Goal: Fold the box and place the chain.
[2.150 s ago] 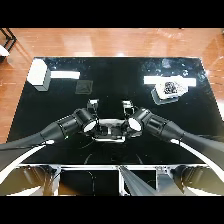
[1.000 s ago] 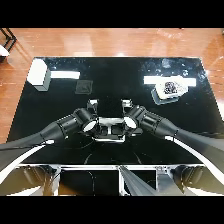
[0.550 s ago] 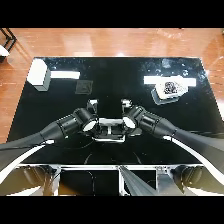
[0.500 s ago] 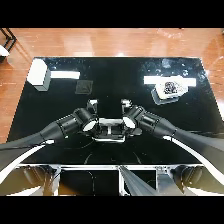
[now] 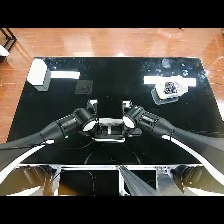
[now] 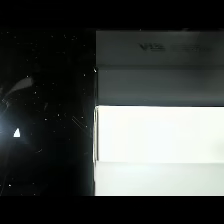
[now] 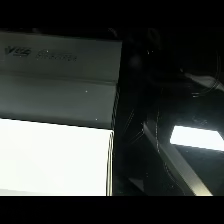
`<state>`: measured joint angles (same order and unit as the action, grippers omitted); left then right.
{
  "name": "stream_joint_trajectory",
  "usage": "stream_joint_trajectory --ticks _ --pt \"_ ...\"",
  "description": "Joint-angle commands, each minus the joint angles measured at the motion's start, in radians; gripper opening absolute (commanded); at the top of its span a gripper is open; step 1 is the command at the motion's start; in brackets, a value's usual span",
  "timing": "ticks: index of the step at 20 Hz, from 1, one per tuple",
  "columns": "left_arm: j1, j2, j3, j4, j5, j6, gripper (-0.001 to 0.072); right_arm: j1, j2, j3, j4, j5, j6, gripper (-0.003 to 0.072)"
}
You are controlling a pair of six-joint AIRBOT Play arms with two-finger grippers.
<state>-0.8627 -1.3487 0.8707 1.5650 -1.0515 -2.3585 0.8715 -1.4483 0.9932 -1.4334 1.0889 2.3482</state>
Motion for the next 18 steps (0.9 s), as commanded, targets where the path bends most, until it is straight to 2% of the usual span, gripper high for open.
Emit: stream_joint_trajectory --ticks 1,4,6,7,8,13,16,17,18 --pt "-0.001 0.0 0.0 0.001 0.0 0.002 0.0018 0.001 -0.001 0.002 0.019 -0.019 -0.004 0.0022" --pt "-0.001 0.0 0.0 0.001 0.0 0.002 0.0018 0.001 -0.001 0.002 0.019 -0.02 -0.011 0.0024" --pt "-0.001 0.0 0.0 0.001 0.0 0.002 0.0018 0.001 -0.001 0.002 0.019 -0.018 -0.011 0.0066" --pt "-0.001 0.0 0.0 0.001 0.0 0.002 0.0018 0.001 -0.001 0.002 0.019 -0.013 -0.011 0.0257" --pt "-0.001 0.0 0.0 0.001 0.0 0.002 0.0018 0.001 -0.001 0.002 0.019 -0.006 -0.011 0.0306" --pt "-0.001 0.0 0.0 0.001 -0.002 0.002 0.0018 0.001 -0.001 0.002 0.018 0.003 -0.011 0.0302" --pt "-0.001 0.0 0.0 0.001 -0.003 0.002 0.0018 0.001 -0.001 0.002 0.019 0.01 -0.012 0.016" --pt "-0.001 0.0 0.0 0.001 -0.003 0.002 0.0018 0.001 -0.001 0.002 0.018 0.012 -0.012 0.0078" --pt "-0.001 0.0 0.0 0.001 -0.003 0.002 0.0018 0.001 -0.001 0.002 0.019 0.011 -0.012 0.0045"
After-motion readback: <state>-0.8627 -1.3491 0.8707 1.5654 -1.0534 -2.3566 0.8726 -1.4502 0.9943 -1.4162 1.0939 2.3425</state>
